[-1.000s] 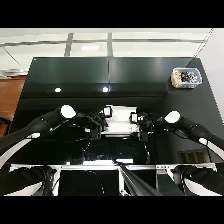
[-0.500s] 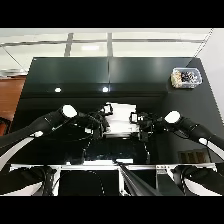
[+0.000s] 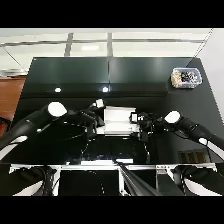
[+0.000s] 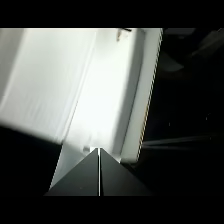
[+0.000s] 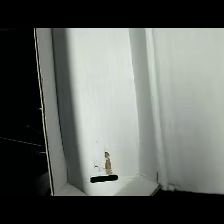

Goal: Fold the box and place the chain.

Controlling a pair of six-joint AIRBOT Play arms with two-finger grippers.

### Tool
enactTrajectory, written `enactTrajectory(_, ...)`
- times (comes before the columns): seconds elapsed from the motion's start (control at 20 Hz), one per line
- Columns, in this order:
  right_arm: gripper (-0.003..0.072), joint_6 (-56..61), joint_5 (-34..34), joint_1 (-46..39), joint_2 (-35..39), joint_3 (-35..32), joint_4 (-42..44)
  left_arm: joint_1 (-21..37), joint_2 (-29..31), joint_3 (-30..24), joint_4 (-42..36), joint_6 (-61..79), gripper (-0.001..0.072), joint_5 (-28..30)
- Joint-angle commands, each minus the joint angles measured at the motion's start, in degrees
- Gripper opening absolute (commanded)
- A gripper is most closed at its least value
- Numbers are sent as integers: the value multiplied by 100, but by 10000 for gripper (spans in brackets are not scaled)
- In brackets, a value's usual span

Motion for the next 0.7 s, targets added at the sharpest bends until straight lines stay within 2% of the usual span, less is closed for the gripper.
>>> enactTrajectory(0.0,305,-2,2,0,0,-2,-2,743,855,-33,1893,-3185,23,-234)
enactTrajectory(0.05,305,-2,2,0,0,-2,-2,1102,933,-96,2411,-4468,23,-293)
enactTrajectory(0.1,305,-2,4,0,0,-2,-2,1478,918,-188,2608,-5558,24,-415)
enactTrajectory(0.15,305,-2,7,0,0,-2,0,1897,844,-343,2450,-6489,24,-601)
enactTrajectory(0.2,305,0,7,0,0,-2,0,2269,739,-533,1971,-6828,25,-817)
enactTrajectory(0.25,305,-2,7,0,0,-2,0,2636,560,-763,1180,-6548,25,-1073)
enactTrajectory(0.35,305,-2,24,0,0,-2,0,3095,103,-1198,-380,-5327,23,-1482)
enactTrajectory(0.45,305,-2,50,0,0,-2,0,3075,-402,-1362,-990,-4922,22,-1528)
enactTrajectory(0.65,305,0,48,0,0,-2,0,2184,-1036,-1285,-1416,-4695,23,-1128)
